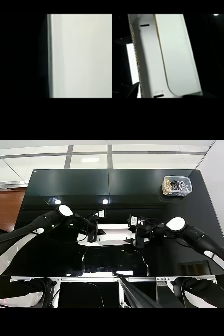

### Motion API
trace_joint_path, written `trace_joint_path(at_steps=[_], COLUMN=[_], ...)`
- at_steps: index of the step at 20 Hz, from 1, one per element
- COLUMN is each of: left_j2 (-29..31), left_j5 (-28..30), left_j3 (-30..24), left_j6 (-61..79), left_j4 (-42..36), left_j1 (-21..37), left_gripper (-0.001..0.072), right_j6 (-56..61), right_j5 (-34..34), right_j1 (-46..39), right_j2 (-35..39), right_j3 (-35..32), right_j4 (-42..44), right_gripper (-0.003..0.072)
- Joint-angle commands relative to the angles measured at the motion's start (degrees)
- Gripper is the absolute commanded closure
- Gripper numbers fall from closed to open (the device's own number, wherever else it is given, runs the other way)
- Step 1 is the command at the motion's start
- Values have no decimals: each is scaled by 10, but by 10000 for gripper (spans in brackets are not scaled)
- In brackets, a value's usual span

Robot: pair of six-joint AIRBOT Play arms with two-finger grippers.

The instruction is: Fold the box and place the chain.

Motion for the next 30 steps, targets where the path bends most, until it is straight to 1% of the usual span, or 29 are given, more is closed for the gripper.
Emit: trace_joint_path(at_steps=[1, 3, 5, 10, 15, 20, 30], left_j2=[0, 0, -1, -2, -2, -2, -2], left_j5=[7, 8, 8, 7, 7, 8, 9], left_j3=[1, 1, 1, 1, 1, 1, 1], left_j6=[-1, -1, -1, -1, -1, -1, -1], left_j4=[0, 0, 0, 0, 0, 0, 0], left_j1=[0, 0, 0, 0, 0, 0, 0], left_gripper=[686, 686, 685, 686, 685, 686, 686], right_j6=[-30, -29, -30, -37, 3, 22, 38], right_j5=[26, 23, 12, 12, 9, 4, -10], right_j1=[0, 0, 0, 0, 0, 14, 24], right_j2=[-34, -44, -56, -85, -100, -102, -103], right_j3=[0, 0, 1, 6, 23, 24, 24], right_j4=[23, -8, -6, -15, -33, -68, -85], right_gripper=[-17, -17, -16, -16, -16, -16, -16])
